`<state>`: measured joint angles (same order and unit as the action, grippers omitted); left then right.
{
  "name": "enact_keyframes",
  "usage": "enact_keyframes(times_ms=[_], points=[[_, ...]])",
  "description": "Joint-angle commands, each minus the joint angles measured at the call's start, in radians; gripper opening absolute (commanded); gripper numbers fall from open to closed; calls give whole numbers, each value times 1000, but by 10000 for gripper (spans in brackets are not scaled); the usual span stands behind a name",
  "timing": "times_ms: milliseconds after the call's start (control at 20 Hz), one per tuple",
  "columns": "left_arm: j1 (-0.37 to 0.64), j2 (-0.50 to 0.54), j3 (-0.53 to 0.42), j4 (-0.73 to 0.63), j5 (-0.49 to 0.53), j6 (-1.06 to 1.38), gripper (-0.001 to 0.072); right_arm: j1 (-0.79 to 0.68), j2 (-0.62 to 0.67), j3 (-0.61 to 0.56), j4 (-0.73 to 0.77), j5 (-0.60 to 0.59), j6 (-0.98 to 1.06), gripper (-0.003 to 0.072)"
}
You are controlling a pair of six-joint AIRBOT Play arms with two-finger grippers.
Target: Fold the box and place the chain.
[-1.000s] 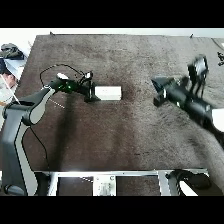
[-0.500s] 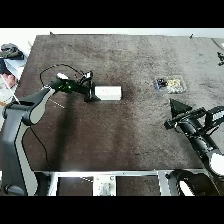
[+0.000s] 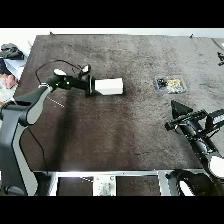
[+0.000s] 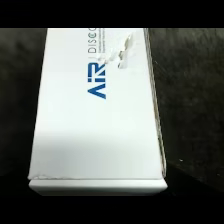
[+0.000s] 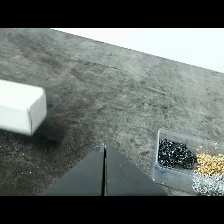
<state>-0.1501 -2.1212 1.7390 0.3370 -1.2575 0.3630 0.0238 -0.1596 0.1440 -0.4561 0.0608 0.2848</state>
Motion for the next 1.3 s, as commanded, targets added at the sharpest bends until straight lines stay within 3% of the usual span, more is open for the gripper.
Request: enact_keyframes(times_ms=[0, 250, 350, 500, 600, 900, 1250], points=[[45, 101, 47, -33, 77, -102, 12, 0, 2, -1, 0, -2, 0, -13], [251, 296, 55, -6, 421, -375, 10, 0, 2, -1, 0, -2, 0, -13], [354, 336, 54, 117, 538, -531, 10, 0, 2, -1, 0, -2, 1, -13], [494, 341, 46, 303, 585, -788, 11, 0, 2, -1, 0, -2, 0, -13], [561, 340, 0, 348, 623, -858, 11, 0, 2, -1, 0, -2, 1, -13], [602, 330, -214, 363, 877, -860, 12, 0, 2, -1, 0, -2, 0, -13], [602, 192, -215, 354, 863, -843, 13, 0, 2, -1, 0, -2, 0, -13]])
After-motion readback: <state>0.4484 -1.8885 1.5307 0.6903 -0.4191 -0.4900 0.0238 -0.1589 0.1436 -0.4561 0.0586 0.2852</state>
